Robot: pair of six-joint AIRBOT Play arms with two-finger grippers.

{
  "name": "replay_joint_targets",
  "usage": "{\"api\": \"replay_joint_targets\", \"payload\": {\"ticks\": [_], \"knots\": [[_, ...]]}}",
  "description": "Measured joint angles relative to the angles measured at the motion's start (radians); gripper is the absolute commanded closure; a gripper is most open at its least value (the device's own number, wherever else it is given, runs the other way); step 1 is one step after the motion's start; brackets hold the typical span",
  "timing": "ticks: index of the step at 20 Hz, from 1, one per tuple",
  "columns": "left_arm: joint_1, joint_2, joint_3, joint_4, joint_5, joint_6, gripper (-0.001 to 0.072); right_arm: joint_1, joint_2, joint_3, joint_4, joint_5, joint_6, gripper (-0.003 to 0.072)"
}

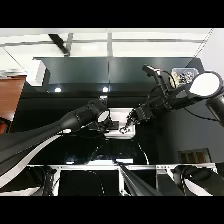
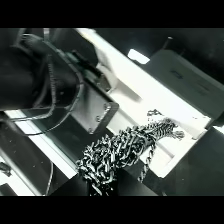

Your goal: Fold the box and place the chain.

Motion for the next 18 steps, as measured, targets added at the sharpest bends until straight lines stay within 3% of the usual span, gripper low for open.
{"api": "replay_joint_targets", "payload": {"ticks": [5, 6, 7, 8, 14, 18], "knots": [[0.000, 0.000, 0.000, 0.000, 0.000, 0.000, 0.0682, 0.022, -0.014, -0.064, 0.005, -0.044, 0.011, 0.0668], [0.000, 0.000, 0.000, 0.000, 0.000, 0.000, 0.0682, 0.031, -0.020, -0.075, 0.010, -0.056, 0.011, 0.0571], [0.000, 0.000, 0.000, 0.000, 0.000, 0.000, 0.0682, 0.039, -0.024, -0.083, 0.015, -0.064, 0.013, 0.0419], [0.000, 0.000, 0.000, 0.000, 0.000, 0.000, 0.0682, 0.044, -0.028, -0.089, 0.019, -0.077, 0.013, 0.0397], [0.000, 0.000, 0.000, 0.000, 0.000, 0.000, 0.0682, -0.023, -0.019, -0.100, -0.014, -0.043, 0.014, 0.0397], [0.000, 0.000, 0.000, 0.000, 0.000, 0.000, 0.0682, -0.166, 0.036, -0.108, -0.185, 0.010, 0.014, 0.0398]]}}
